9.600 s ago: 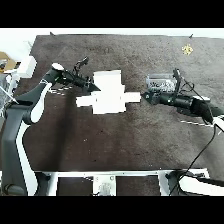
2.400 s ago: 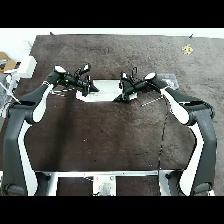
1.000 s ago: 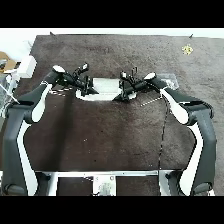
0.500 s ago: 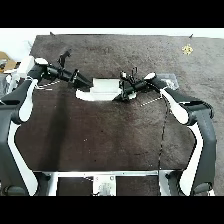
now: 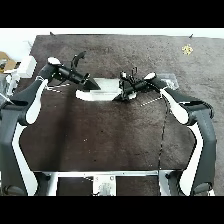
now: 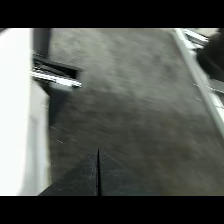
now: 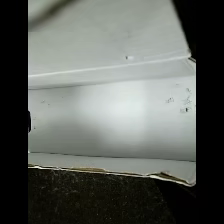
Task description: Fold the box and place the chain.
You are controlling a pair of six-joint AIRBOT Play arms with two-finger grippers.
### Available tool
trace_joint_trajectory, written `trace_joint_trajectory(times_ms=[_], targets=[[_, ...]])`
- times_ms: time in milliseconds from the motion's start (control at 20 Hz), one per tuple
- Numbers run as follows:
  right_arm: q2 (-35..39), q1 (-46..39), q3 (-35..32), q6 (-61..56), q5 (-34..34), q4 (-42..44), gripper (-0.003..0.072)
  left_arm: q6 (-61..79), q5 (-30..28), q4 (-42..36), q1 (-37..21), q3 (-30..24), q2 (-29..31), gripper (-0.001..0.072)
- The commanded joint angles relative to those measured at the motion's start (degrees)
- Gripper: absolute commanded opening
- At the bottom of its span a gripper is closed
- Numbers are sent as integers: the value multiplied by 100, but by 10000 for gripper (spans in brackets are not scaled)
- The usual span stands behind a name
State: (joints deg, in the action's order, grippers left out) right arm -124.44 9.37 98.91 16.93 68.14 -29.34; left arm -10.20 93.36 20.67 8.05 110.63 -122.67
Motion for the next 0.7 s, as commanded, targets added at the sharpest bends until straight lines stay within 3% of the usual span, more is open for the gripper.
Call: trace_joint_trajectory(times_ms=[0,150,400,650], targets=[[2,-2,0,0,2,0,456,-240,-1139,-4,70,2,4,11],[2,-2,0,0,0,0,456,-457,-2024,-4,72,2,4,10],[2,-2,0,0,0,0,456,-776,-2857,457,72,2,-63,10],[2,-2,0,0,2,2,456,-1150,-2586,789,72,0,-323,10]])
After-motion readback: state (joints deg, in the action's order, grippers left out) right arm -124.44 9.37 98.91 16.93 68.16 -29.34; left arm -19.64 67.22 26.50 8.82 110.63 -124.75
